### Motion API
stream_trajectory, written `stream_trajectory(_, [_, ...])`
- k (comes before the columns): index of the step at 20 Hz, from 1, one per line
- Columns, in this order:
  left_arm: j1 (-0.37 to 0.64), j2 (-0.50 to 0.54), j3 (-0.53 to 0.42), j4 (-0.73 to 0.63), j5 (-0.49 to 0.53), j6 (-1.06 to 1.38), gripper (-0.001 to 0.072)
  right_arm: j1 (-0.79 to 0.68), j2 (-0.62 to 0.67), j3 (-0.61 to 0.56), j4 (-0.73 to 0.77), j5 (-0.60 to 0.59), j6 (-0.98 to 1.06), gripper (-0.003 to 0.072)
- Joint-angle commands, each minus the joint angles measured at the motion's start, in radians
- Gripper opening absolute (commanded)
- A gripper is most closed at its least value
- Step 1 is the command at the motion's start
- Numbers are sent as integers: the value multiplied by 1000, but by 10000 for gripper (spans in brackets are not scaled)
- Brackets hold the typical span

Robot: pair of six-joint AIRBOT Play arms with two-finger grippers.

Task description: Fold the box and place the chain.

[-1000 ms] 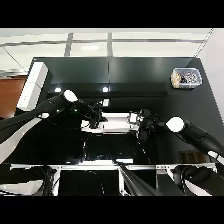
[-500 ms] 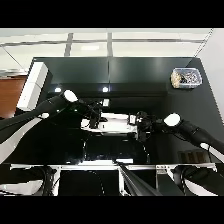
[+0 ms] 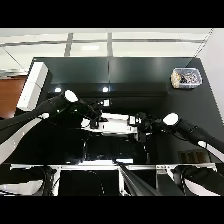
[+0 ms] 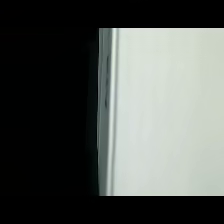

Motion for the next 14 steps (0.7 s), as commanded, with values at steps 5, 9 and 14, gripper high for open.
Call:
stream_trajectory(5, [0, 0, 1, 2, 1, 0, 28, -1, -2, 1, -36, -10, 62, 629])
stream_trajectory(9, [0, 0, 1, 2, 0, 0, 28, -1, -2, 1, -55, -5, 78, 629])
stream_trajectory(14, [0, 0, 1, 2, 0, 0, 28, -1, -2, 1, -57, -5, 78, 629])
